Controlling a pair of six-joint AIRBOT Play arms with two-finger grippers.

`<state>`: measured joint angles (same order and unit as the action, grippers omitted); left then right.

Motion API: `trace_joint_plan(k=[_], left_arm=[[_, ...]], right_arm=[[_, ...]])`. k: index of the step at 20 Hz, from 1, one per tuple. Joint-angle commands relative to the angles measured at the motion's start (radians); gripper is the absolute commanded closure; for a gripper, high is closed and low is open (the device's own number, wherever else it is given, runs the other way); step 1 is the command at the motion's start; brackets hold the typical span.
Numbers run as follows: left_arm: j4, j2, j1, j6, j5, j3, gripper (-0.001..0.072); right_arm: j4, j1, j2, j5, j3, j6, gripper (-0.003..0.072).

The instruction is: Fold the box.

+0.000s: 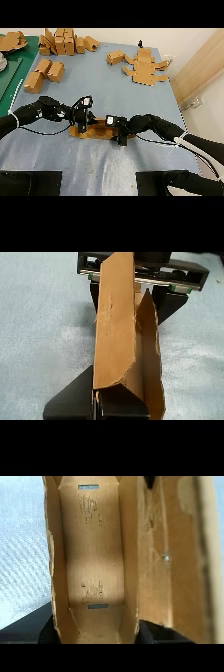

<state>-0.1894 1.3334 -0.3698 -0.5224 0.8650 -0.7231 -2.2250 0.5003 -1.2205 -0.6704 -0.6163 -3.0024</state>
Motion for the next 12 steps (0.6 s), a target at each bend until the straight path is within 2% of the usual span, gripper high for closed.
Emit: trace_joint_plan(k=[1, 5, 6, 7, 11, 12], left_arm=[[0.01, -0.001, 0.001, 0.026, -0.027, -0.001, 0.0697], [0.005, -0.002, 0.002, 0.025, -0.028, -0.001, 0.0684], [0.002, -0.002, 0.002, 0.026, -0.029, -0.001, 0.042], [0.003, -0.002, 0.002, 0.027, -0.031, -0.001, 0.0289], [0.001, -0.028, 0.004, 0.026, -0.072, -0.001, 0.0277], [0.002, -0.044, 0.004, 0.028, -0.101, -0.001, 0.0128]], right_arm=[[0.0, 0.0, -0.001, 0.0, -0.001, -0.001, 0.0182], [0.0, 0.0, -0.001, 0.0, 0.0, -0.001, 0.0182], [0.0, 0.0, -0.001, 0.0, 0.0, -0.001, 0.0182], [0.0, 0.0, -0.001, 0.0, 0.0, -0.001, 0.0182], [0.0, 0.0, -0.001, 0.0, -0.001, -0.001, 0.0182], [0.0, 0.0, -0.001, 0.0, -0.001, -0.001, 0.0182]])
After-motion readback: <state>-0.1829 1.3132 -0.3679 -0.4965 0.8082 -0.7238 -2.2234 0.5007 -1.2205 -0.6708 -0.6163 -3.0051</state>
